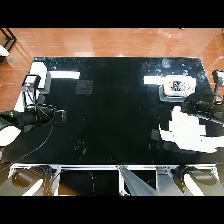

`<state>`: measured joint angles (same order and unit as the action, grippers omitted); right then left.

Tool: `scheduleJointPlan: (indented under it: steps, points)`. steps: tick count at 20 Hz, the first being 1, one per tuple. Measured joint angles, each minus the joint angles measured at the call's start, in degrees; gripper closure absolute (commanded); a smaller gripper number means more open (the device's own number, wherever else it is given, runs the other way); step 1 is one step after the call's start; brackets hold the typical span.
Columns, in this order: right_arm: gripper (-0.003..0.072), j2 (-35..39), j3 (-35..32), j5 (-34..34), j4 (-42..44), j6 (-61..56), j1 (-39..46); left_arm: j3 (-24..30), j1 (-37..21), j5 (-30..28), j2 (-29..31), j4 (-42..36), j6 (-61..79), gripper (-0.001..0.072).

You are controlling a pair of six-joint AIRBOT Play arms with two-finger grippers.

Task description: Fold the box and place the chain.

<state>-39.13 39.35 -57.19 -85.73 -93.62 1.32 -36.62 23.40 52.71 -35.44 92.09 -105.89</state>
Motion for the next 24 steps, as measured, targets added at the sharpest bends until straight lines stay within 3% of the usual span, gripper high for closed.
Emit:
scheduleJointPlan:
  steps: [24]
  points:
    - [0.0661, 0.0, 0.0, 1.6, 0.1, 0.0, 0.0, 0.0, 0.0, -1.9, -0.1, 0.0, 0.0, 0.0688]
